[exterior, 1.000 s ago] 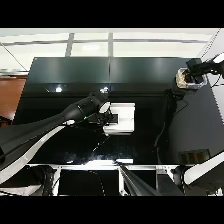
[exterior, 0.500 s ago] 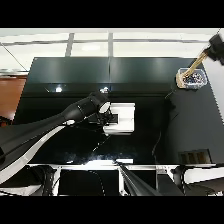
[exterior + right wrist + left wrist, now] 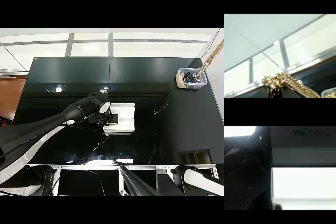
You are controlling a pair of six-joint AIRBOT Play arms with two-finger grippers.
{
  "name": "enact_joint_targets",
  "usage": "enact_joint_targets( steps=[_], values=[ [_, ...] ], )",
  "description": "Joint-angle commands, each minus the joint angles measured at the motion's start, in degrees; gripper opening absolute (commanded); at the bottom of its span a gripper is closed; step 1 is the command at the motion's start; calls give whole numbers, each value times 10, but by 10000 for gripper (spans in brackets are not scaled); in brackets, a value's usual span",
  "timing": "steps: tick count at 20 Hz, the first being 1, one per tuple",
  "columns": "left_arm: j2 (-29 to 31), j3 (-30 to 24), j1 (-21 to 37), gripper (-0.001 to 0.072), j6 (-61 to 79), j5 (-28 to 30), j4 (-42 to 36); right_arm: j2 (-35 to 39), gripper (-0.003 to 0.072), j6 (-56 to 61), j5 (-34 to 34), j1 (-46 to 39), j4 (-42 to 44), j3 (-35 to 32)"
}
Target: Fold the box and place the chain.
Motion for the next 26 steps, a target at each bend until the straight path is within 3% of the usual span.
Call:
enact_joint_targets(
  steps=[1,4,9,14,17,21,26],
  values=[
    [0,0,0,28,0,0,0,51,8,-90,95,-1,68,0],
    [0,0,0,27,0,0,0,73,10,-141,229,9,98,-7],
    [0,0,0,27,0,1,0,155,8,-209,309,61,136,-122],
    [0,0,0,27,0,1,0,229,8,-232,322,118,204,-305],
    [0,0,0,27,0,0,0,236,8,-233,317,159,228,-375],
    [0,0,0,28,0,1,0,236,9,-233,291,217,286,-417],
    [0,0,0,27,0,0,0,236,8,-233,202,290,315,-418]
  ],
)
